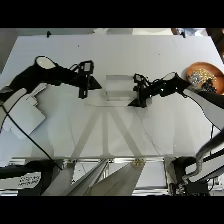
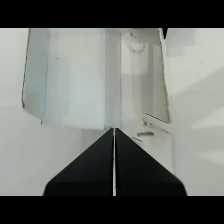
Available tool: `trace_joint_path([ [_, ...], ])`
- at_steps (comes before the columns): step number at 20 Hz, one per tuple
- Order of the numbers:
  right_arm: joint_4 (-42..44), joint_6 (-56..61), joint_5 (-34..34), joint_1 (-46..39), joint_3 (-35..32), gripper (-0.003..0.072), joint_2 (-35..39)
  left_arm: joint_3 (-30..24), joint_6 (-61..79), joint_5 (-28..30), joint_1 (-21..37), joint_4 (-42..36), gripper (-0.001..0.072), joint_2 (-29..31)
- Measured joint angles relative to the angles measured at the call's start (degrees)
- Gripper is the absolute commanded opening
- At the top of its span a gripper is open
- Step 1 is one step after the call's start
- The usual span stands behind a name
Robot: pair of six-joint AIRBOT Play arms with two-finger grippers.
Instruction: Fold the box and place the chain.
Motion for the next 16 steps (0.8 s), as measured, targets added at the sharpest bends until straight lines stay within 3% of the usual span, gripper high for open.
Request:
trace_joint_path([
  [3,0.0,0.0,0.0,0.0,0.0,0.0500,0.0,-0.2,-1.8,-9.2,3.9,6.0,0.0061,2.5],
  [4,0.0,0.0,0.0,0.0,0.0,0.0500,0.0,-0.8,-2.8,-10.6,5.6,8.9,0.0136,3.1],
  [5,0.0,0.0,0.0,0.0,0.0,0.0500,0.0,-1.7,-3.6,-10.7,7.0,11.2,0.0082,3.5],
  [6,0.0,0.0,0.0,0.0,0.0,0.0500,0.0,-3.1,-4.8,-9.9,8.4,13.2,0.0009,3.9],
  [12,0.0,0.0,0.0,0.0,0.0,0.0500,0.0,-11.5,-20.3,3.5,10.8,16.9,0.0009,3.8],
  [16,0.0,-0.1,0.0,0.0,0.0,0.0500,0.0,-13.1,-30.0,7.3,8.5,13.8,0.0005,2.4],
])
